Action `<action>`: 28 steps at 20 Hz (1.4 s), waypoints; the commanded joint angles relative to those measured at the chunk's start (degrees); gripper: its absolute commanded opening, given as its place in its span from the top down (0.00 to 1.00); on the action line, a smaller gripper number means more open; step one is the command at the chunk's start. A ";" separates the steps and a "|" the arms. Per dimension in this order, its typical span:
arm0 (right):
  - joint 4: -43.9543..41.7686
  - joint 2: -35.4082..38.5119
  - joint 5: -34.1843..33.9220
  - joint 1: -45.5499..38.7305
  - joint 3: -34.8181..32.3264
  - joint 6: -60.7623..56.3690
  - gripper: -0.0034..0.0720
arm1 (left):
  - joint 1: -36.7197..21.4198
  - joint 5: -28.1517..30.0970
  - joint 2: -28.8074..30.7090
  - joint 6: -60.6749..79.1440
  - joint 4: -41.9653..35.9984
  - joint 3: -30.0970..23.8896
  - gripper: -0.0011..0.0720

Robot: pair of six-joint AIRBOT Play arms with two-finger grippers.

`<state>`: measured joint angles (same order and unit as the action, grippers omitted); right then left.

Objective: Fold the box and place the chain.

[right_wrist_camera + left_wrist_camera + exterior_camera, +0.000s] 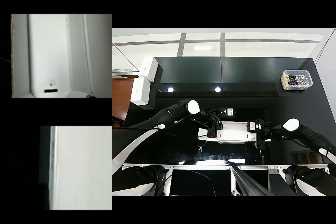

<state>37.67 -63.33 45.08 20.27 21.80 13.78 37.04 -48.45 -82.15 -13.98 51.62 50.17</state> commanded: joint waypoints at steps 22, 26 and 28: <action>1.86 -0.09 0.39 -0.15 0.00 -3.04 0.64 | -0.09 0.13 0.87 -2.54 0.66 0.09 0.22; 1.86 -0.09 0.39 -0.15 0.00 -3.04 0.64 | -0.09 -0.90 5.33 -15.32 6.84 0.09 0.02; 1.84 -0.09 0.37 -0.15 0.00 -3.04 0.64 | -0.11 -3.30 8.15 -23.74 11.54 0.07 0.02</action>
<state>39.55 -63.42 45.43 20.12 21.82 10.74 36.97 -49.32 -77.17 -26.30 57.10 50.22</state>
